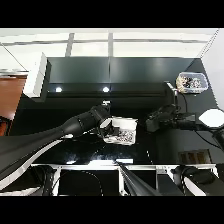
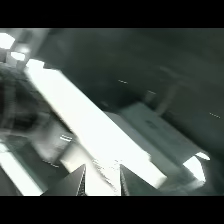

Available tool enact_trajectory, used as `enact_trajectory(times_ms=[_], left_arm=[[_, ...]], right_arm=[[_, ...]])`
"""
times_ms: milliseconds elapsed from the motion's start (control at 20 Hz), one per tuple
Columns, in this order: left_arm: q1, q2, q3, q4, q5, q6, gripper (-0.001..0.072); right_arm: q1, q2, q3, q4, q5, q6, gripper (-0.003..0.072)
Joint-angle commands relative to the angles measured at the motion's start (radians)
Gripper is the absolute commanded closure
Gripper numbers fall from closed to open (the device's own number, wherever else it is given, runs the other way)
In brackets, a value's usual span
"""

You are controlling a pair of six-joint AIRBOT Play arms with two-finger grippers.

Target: Fold the box and place the chain.

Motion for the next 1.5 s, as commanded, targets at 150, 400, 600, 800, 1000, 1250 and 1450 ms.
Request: enact_trajectory(times_ms=[150,400,600,800,1000,1250,1450], left_arm=[[0.0,0.001,0.0,-0.003,-0.003,0.021,0.0679],[0.0,0.024,0.001,-0.003,-0.02,-0.038,0.0527],[0.0,0.06,0.001,-0.006,-0.033,-0.019,0.0234],[0.003,0.19,-0.002,0.006,-0.08,0.21,0.0234],[0.065,0.375,-0.049,0.17,-0.183,0.224,0.0233],[0.432,0.531,-0.294,0.019,-0.048,0.309,0.0233],[0.689,0.529,-0.501,-0.774,0.181,1.103,0.0233]], right_arm=[[-0.182,0.005,-0.001,-0.17,0.137,0.002,0.0421],[-0.176,0.005,-0.001,-0.165,0.137,0.002,0.0422],[-0.176,0.005,-0.001,-0.165,0.136,0.002,0.0422],[-0.176,0.005,-0.001,-0.165,0.137,0.002,0.0422],[-0.176,0.005,-0.001,-0.166,0.137,0.002,0.0422],[-0.176,0.005,-0.001,-0.166,0.135,0.003,0.0422],[-0.176,0.005,-0.001,-0.166,0.135,0.018,0.0422]])
